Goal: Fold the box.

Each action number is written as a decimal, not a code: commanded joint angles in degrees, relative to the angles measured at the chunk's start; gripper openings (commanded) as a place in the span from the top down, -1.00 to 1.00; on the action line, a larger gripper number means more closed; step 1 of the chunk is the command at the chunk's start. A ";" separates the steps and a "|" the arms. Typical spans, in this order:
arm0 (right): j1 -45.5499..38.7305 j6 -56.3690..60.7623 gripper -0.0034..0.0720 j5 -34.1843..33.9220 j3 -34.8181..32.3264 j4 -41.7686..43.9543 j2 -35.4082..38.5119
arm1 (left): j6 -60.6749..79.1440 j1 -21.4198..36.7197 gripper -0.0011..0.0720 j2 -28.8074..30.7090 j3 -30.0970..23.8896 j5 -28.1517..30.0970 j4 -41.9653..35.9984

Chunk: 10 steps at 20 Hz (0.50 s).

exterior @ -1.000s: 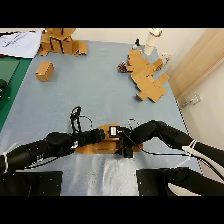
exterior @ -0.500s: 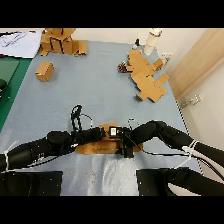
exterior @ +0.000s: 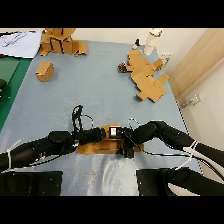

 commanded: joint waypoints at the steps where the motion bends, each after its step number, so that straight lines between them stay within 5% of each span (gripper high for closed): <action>1: 0.00 0.39 0.02 0.68 -0.02 0.98 -0.31 | 0.07 0.00 0.94 -3.21 0.07 -3.17 -0.48; 10: 0.09 0.42 0.01 0.66 -0.02 1.53 -0.39 | 1.31 2.12 0.95 -3.32 0.09 -3.48 0.11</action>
